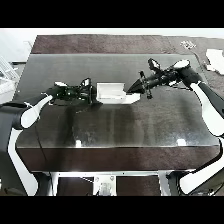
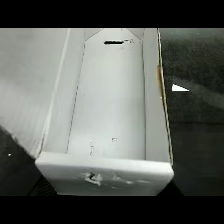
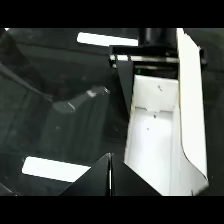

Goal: Fold the box and place the chain.

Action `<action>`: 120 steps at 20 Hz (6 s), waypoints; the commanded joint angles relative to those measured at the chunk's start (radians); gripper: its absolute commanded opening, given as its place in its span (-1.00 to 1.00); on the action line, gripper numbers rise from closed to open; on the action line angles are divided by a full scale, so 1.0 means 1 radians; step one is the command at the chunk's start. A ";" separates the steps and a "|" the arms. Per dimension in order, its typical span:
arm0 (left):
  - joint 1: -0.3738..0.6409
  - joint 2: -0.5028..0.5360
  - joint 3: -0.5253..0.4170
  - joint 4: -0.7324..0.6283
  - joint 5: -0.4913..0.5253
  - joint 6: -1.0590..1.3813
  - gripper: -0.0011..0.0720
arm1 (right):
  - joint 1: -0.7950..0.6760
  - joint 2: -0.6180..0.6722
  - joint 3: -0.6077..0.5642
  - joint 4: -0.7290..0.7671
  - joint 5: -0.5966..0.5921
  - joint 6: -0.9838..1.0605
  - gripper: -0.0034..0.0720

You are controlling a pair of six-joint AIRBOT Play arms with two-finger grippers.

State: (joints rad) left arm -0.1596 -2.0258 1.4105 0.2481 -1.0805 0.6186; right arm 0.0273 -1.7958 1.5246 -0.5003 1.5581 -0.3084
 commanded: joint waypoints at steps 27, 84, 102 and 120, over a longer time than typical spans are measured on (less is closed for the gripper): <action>0.000 0.000 0.000 0.003 -0.002 -0.012 0.17 | 0.146 -0.143 0.061 -0.103 -0.623 0.041 -0.90; 0.000 0.000 0.000 0.002 -0.002 -0.012 0.17 | 0.108 0.025 -0.289 0.092 -0.589 -0.150 -0.19; 0.000 0.000 0.000 0.002 -0.002 -0.012 0.17 | 0.125 -0.031 -0.235 0.099 -0.581 -0.145 0.78; 0.000 0.000 0.000 0.002 -0.002 -0.012 0.17 | 0.020 0.175 -0.233 0.001 -0.581 0.225 -0.89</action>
State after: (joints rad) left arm -0.1600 -2.0254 1.4105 0.2501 -1.0828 0.6064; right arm 0.0624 -1.6825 1.2903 -0.4911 0.9821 -0.2253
